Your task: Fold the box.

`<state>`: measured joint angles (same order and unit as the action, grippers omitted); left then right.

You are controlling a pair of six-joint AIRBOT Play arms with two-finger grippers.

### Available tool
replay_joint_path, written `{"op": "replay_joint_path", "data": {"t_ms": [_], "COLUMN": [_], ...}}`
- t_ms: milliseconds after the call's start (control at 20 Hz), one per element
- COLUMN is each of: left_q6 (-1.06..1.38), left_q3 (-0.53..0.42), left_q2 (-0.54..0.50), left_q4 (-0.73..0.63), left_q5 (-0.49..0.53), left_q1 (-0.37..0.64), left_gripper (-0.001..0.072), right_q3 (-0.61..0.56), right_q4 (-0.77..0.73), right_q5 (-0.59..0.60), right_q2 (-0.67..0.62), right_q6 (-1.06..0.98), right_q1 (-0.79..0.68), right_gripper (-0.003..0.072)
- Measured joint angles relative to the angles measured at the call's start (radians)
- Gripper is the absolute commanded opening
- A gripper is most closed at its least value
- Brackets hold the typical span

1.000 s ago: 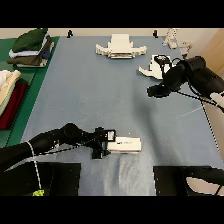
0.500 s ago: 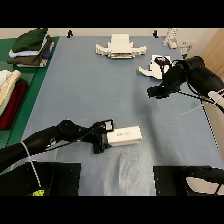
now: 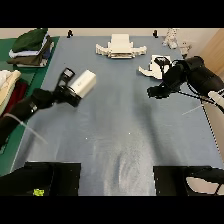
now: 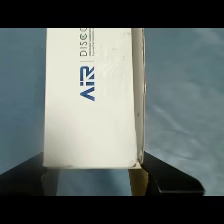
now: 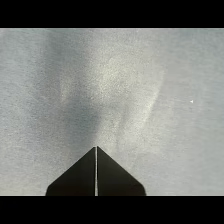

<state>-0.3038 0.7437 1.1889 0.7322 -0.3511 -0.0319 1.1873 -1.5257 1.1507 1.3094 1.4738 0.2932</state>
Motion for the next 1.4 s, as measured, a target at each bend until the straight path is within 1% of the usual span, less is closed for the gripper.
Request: {"op": "replay_joint_path", "data": {"t_ms": [150,250,400,550,700,850,1050,1400], "left_q6": [-0.051,-0.088,-0.131,-0.219,-0.319,-0.395,-0.445,-0.471], "left_q3": [0.248,0.407,0.603,0.746,0.821,0.856,0.872,0.878], "left_q2": [0.214,0.341,0.499,0.622,0.701,0.742,0.76,0.765], "left_q4": [0.019,0.024,0.05,0.13,0.219,0.274,0.303,0.311], "left_q5": [-0.009,-0.016,-0.029,-0.074,-0.098,-0.111,-0.126,-0.144], "left_q1": [0.13,0.183,0.225,0.24,0.248,0.256,0.269,0.274], "left_gripper": [0.0409,0.0409,0.0409,0.0409,0.0409,0.0409,0.0409,0.041], "right_q3": [0.0,0.0,0.0,0.0,0.0,0.0,0.0,0.0], "right_q4": [0.0,0.0,0.0,0.0,0.0,0.0,0.0,0.0], "right_q5": [0.0,0.0,0.0,0.0,0.0,0.0,0.0,0.0], "right_q2": [0.0,0.0,0.0,0.0,0.0,0.0,0.0,0.0], "right_q6": [0.0,0.0,0.0,0.0,0.0,0.0,0.0,0.0], "right_q1": [0.0,0.0,0.0,0.0,0.0,0.0,0.0,0.0], "right_gripper": [0.0016,0.0016,0.0016,0.0017,0.0017,0.0016,0.0016,0.0016]}}
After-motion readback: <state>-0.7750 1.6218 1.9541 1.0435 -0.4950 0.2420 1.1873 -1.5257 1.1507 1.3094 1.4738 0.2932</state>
